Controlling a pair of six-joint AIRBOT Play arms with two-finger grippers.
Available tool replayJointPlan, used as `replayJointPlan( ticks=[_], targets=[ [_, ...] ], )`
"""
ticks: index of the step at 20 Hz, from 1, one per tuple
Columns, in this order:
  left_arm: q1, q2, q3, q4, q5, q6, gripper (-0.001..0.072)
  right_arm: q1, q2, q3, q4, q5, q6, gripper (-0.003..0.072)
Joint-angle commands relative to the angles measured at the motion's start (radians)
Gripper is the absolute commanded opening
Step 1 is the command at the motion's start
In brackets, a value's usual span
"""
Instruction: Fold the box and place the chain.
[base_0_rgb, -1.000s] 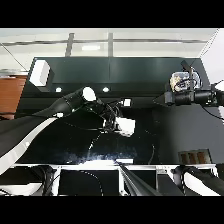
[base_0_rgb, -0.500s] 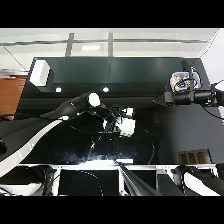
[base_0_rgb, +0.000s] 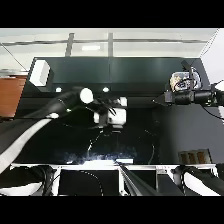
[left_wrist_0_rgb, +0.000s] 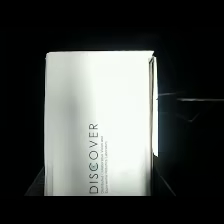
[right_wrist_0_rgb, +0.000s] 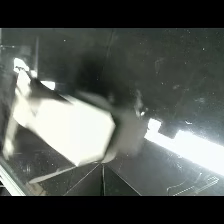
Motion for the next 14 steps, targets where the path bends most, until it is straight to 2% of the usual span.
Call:
replayJointPlan(
  ticks=[1, 4, 6, 10, 12, 14],
  targets=[
    [0.201, 0.085, 0.0, 0.281, -0.092, -0.498, 0.0336, 0.0, 0.0, 0.001, 0.0, 0.001, 0.0, 0.0005],
    [0.482, 0.105, -0.002, 0.323, -0.293, -0.743, 0.0336, 0.0, 0.0, 0.001, 0.0, -0.001, 0.0, 0.0005],
    [0.672, 0.105, -0.008, 0.319, -0.338, -0.772, 0.0336, 0.0, 0.0, 0.001, 0.0, -0.001, 0.001, 0.0005],
    [0.935, 0.104, -0.005, 0.313, -0.262, -0.835, 0.0336, 0.0, 0.0, 0.001, 0.005, -0.003, 0.009, 0.0005],
    [0.998, 0.104, -0.005, 0.314, -0.148, -0.835, 0.0336, 0.0, 0.0, 0.001, 0.006, -0.008, 0.016, 0.0005],
    [1.014, 0.098, -0.003, 0.313, -0.02, -0.808, 0.0336, 0.0, 0.0, 0.001, 0.006, -0.008, 0.027, 0.0005]
  ],
)
